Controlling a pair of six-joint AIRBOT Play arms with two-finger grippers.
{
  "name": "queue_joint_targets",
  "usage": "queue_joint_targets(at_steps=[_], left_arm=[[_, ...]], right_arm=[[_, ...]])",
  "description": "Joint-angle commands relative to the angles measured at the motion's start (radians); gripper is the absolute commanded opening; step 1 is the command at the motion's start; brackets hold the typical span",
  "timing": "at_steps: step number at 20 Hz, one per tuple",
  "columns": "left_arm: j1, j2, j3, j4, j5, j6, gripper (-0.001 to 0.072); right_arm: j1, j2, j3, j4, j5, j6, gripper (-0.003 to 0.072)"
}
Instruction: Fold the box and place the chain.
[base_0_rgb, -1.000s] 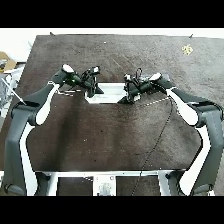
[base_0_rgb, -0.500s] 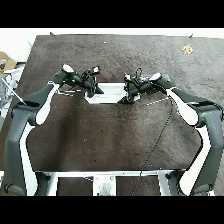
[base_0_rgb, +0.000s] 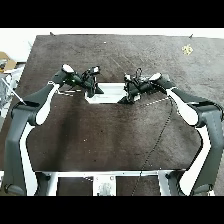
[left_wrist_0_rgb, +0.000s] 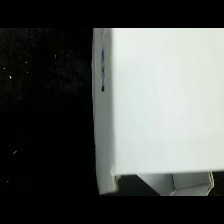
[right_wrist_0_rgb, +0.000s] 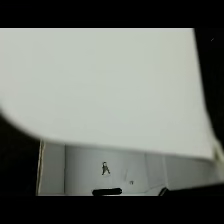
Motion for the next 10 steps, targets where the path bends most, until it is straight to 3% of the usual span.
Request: queue_joint_targets(at_steps=[1, 10], left_arm=[[0.000, 0.000, 0.000, 0.000, 0.001, 0.000, 0.0010], [0.000, 0.000, 0.000, 0.000, -0.001, 0.000, 0.0013]], right_arm=[[-0.001, 0.000, 0.000, 0.000, -0.001, 0.000, 0.0442], [-0.001, -0.001, 0.000, 0.000, -0.001, 0.000, 0.0442]])
